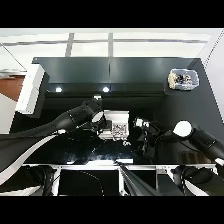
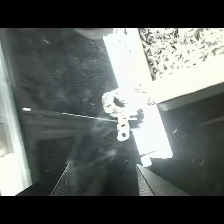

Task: Fold the box and place the chain.

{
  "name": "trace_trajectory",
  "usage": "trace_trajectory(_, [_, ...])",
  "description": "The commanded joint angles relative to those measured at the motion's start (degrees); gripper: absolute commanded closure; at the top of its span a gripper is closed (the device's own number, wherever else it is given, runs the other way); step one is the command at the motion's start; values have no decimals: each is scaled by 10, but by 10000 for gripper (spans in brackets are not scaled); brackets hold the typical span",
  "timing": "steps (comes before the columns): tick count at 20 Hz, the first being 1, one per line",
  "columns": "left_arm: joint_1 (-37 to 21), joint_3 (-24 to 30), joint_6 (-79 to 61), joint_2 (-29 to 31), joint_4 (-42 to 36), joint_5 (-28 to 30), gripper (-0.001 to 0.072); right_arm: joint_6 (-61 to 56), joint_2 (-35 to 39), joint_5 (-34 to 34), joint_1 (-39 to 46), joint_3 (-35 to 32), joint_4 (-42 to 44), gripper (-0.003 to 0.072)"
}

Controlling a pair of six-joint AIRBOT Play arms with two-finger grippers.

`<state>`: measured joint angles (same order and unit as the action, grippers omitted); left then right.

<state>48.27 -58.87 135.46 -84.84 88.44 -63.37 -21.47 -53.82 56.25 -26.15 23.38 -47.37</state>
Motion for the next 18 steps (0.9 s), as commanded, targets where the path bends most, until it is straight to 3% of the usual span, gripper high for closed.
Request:
trace_trajectory(1, [0,0,0,0,0,1,676,68,0,-106,-43,-20,8,200])
trace_trajectory(3, [0,0,0,0,0,1,676,69,-3,-139,-48,-20,9,201])
trace_trajectory(18, [-1,0,0,0,0,1,676,70,-33,-186,-92,-20,17,201])
